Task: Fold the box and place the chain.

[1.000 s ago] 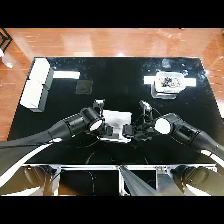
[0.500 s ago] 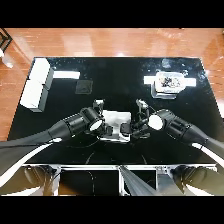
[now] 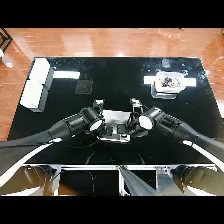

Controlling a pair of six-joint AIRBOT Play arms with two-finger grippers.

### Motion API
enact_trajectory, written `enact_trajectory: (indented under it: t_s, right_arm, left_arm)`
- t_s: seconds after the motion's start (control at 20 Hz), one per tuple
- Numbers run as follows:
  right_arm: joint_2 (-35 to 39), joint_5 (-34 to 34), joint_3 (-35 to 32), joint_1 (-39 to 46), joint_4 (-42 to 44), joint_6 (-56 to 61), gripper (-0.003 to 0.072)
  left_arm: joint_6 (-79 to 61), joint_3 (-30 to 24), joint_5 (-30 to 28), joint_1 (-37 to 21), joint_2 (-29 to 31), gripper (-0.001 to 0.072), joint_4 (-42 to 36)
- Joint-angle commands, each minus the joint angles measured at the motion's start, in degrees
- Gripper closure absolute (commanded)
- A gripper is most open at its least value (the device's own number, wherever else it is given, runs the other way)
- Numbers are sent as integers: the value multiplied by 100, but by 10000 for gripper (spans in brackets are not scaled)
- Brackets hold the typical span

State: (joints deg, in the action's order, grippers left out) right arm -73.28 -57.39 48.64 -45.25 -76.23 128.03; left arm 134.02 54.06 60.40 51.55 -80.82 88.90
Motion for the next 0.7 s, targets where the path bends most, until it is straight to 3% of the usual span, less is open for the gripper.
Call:
enact_trajectory:
  t_s: [0.0, 0.1, 0.15, 0.65]
  right_arm:
    - [-264, -420, 269, -184, -256, 190, 329]
    - [-372, -466, 404, -308, -503, 380, 332]
    - [-404, -481, 472, -352, -612, 391, 385]
    - [-638, -977, 640, -389, -1084, 656, 387]
  left_arm:
    - [-4, -2, -17, -2, -2, 687, 2]
    - [-4, -2, -17, -2, -2, 687, 2]
    - [-7, -2, -17, -2, -2, 687, 4]
    - [-4, -2, -13, -4, -2, 687, 4]
